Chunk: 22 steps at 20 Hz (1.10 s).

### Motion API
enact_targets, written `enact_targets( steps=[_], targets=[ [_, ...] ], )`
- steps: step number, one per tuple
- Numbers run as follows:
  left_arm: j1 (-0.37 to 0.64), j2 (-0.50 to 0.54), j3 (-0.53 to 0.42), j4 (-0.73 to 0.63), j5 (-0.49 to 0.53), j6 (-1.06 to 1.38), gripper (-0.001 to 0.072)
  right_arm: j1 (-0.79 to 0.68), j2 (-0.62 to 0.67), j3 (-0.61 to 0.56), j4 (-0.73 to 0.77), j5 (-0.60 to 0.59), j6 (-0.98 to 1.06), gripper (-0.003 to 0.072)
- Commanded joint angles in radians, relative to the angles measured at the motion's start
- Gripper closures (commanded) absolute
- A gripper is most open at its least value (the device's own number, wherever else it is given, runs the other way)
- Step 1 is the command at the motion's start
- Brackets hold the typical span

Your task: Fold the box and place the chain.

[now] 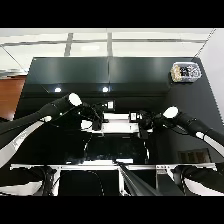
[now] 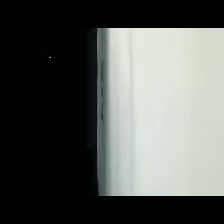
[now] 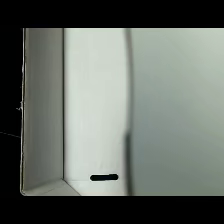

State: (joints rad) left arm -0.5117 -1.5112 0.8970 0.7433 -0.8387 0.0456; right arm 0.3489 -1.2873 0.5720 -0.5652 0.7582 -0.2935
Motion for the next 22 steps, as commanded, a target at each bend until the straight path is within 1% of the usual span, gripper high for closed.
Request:
enact_targets(
  steps=[1,16,17,18,19,21,22],
  targets=[
    [0.0,0.0,0.0,0.0,0.0,0.0,0.0685,0.002,-0.001,0.001,-0.008,-0.02,0.024,-0.0021],
    [0.0,0.0,0.0,0.0,0.0,0.0,0.0685,0.002,-0.002,0.001,-0.009,-0.03,0.031,-0.002],
    [0.0,0.0,0.0,0.0,0.0,0.0,0.0685,0.002,-0.002,0.001,-0.01,-0.029,0.032,-0.0008],
    [0.0,0.0,0.0,0.0,0.0,0.0,0.0685,0.002,-0.002,0.001,-0.011,-0.029,0.031,0.0077],
    [0.0,0.0,0.0,0.0,-0.001,0.0,0.0685,0.002,-0.002,0.001,-0.012,-0.029,0.031,0.0089],
    [0.0,0.0,0.0,0.0,-0.001,0.0,0.0685,0.002,-0.002,0.001,-0.011,-0.029,0.031,0.0089],
    [0.0,0.0,0.0,0.0,-0.001,0.0,0.0685,0.002,-0.002,0.001,-0.011,-0.029,0.031,0.0118]
  ],
)
